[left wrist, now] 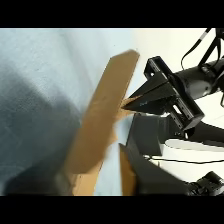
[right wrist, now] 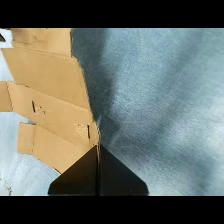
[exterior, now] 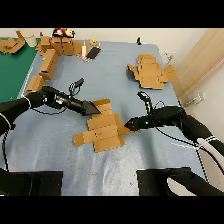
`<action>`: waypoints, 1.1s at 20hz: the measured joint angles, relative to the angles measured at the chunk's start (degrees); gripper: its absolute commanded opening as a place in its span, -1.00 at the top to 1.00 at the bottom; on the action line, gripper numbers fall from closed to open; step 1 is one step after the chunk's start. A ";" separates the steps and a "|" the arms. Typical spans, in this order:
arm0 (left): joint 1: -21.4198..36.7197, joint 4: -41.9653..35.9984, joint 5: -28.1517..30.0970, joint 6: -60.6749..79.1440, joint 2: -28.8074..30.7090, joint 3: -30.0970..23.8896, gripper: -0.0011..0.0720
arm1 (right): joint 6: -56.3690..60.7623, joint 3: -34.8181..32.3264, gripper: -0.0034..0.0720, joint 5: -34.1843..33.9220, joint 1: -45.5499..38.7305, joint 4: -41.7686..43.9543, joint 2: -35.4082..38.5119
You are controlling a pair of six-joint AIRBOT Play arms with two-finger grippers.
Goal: Fold the box.
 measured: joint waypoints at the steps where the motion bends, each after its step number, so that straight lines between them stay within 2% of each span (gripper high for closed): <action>1: 0.22 -0.02 -0.26 0.22 -0.11 0.00 0.20 | 0.00 0.00 0.91 0.00 0.00 0.00 0.00; 11: 0.61 1.51 -2.14 1.31 -0.22 -0.02 0.21 | 0.02 0.00 0.90 -0.02 0.00 0.00 0.00; 12: 0.61 1.62 -2.19 1.40 -0.22 -0.02 0.67 | 0.02 0.00 0.91 -0.04 0.00 0.00 0.00; 13: 0.61 1.75 -2.29 1.46 -0.22 -0.02 0.94 | 0.02 0.00 0.90 -0.04 0.00 0.00 0.00; 20: 0.61 2.01 -1.53 2.56 -0.22 0.00 0.94 | 0.02 0.00 0.90 -0.04 0.00 -0.02 0.00; 21: 0.61 2.03 -1.44 2.75 -0.22 -0.02 0.94 | 0.02 0.00 0.85 -0.02 0.00 -0.02 0.00; 22: 0.61 2.03 -1.33 2.91 -0.22 -0.02 0.94 | 0.04 0.00 0.49 -0.02 0.00 -0.02 0.00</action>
